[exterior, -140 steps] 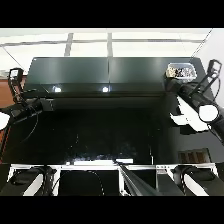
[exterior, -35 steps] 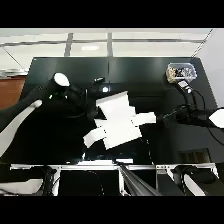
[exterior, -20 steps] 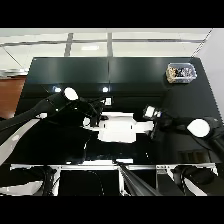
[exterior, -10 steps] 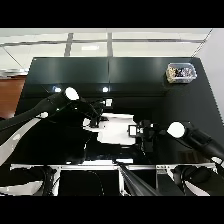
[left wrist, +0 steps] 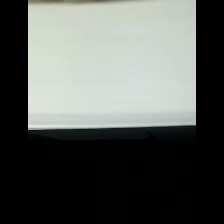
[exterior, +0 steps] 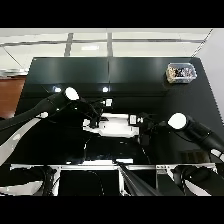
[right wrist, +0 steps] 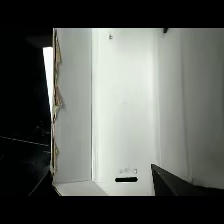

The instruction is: Fold the box and place the chain.

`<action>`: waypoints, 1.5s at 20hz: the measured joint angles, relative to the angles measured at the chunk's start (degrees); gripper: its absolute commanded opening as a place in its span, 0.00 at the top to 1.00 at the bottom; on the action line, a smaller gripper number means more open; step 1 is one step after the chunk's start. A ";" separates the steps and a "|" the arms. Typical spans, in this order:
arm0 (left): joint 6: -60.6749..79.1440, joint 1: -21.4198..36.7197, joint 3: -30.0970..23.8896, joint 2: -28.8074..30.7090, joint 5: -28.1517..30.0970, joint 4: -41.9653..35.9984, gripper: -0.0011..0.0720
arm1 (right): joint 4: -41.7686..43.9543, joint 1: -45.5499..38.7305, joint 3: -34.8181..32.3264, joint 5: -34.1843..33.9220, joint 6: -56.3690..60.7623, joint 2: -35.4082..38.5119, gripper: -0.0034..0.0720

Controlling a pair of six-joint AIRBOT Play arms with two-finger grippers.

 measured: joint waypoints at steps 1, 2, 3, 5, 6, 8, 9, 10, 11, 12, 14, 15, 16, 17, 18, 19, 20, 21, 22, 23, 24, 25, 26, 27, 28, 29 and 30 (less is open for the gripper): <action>-0.02 0.00 0.00 0.00 0.00 0.00 0.95 | 0.22 -0.79 0.48 -0.07 0.04 -0.02 0.02; -0.02 0.00 0.00 0.00 0.00 0.00 0.95 | 0.37 -1.36 0.79 -0.26 0.11 -0.07 0.02; -0.02 0.00 0.00 0.00 0.00 0.00 0.95 | 0.59 -1.77 1.01 -0.68 0.13 -0.04 0.02; -0.02 0.00 0.00 0.00 0.04 0.00 0.95 | 0.68 -2.36 1.27 -1.86 0.04 -0.07 0.02; -0.02 0.00 0.00 0.00 0.07 -0.02 0.95 | 0.72 -2.51 1.36 -2.45 0.00 -0.07 0.02; -0.68 0.00 0.00 0.00 0.07 -0.02 0.95 | 0.81 -2.80 1.46 -3.39 -0.07 -0.17 0.02; -1.29 0.00 0.00 0.00 0.04 0.00 0.95 | 0.81 -2.99 1.51 -3.69 -0.09 -0.24 0.02; -1.90 0.00 0.00 0.00 0.02 0.13 0.95 | 0.85 -3.34 1.51 -4.09 -0.22 -0.37 0.02; -2.25 0.00 0.00 0.00 -0.13 0.61 0.95 | 0.85 -3.82 1.51 -4.46 -0.24 -0.57 0.02; -2.58 -0.02 0.00 0.00 -0.31 0.87 0.95 | 0.92 -4.39 1.51 -4.70 -0.26 -0.90 0.02; -3.10 -0.20 0.07 0.00 -0.13 1.16 0.95 | 1.60 -5.22 1.51 -4.79 -1.07 -1.60 0.02; -3.30 -0.42 0.17 0.00 -0.09 1.36 0.95 | 2.14 -5.53 1.51 -4.76 -1.84 -1.97 0.02; -3.45 -0.70 0.33 0.00 -0.04 1.64 0.95 | 3.13 -5.68 1.51 -4.59 -2.89 -2.32 0.02; -3.63 -1.07 0.57 0.00 -0.09 1.79 0.95 | 4.46 -5.79 1.51 -4.22 -4.17 -2.71 0.02; -3.98 -1.42 0.85 0.00 -0.15 1.92 0.95 | 5.51 -5.79 1.51 -3.76 -5.49 -3.06 0.02; -4.55 -1.73 1.14 -0.02 -0.15 2.40 0.95 | 6.56 -5.77 1.51 -3.48 -6.84 -3.45 0.02; -5.38 -1.95 1.38 -0.02 -0.15 3.02 0.95 | 7.19 -5.66 1.51 -3.23 -7.80 -3.93 0.02; -6.32 -2.12 1.57 -0.02 -0.13 3.74 0.95 | 7.78 -5.62 1.51 -2.97 -8.70 -4.50 0.02; -7.26 -2.23 1.68 -0.02 -0.13 4.44 0.95 | 8.15 -5.55 1.51 -2.75 -9.20 -5.11 0.02; -7.91 -2.29 1.79 -0.02 -0.13 5.07 0.95 | 8.61 -5.55 1.51 -2.62 -9.92 -5.79 0.02; -8.50 -2.36 1.88 -0.02 -0.13 5.53 0.95 | 8.85 -5.53 1.51 -2.47 -10.75 -6.38 0.02; -8.92 -2.43 1.92 -0.02 -0.15 5.79 0.95 | 9.01 -5.51 1.51 -2.45 -11.54 -6.91 0.02; -9.11 -2.47 1.95 -0.02 -0.13 6.01 0.95 | 9.22 -5.51 1.51 -2.43 -12.26 -7.48 0.02; -9.38 -2.47 1.97 -0.02 -0.13 6.12 0.95 | 9.40 -5.51 1.49 -2.38 -12.96 -7.96 0.02; -9.60 -2.51 2.01 -0.02 -0.09 6.25 0.95 | 9.66 -5.51 1.36 -2.36 -13.75 -8.44 0.02; -9.79 -2.51 2.01 -0.02 -0.09 6.45 0.95 | 9.99 -5.51 1.27 -2.34 -14.47 -8.87 0.02; -9.81 -2.51 2.01 -0.02 -0.07 6.64 0.95 | 10.14 -5.51 1.20 -2.38 -15.13 -9.31 0.02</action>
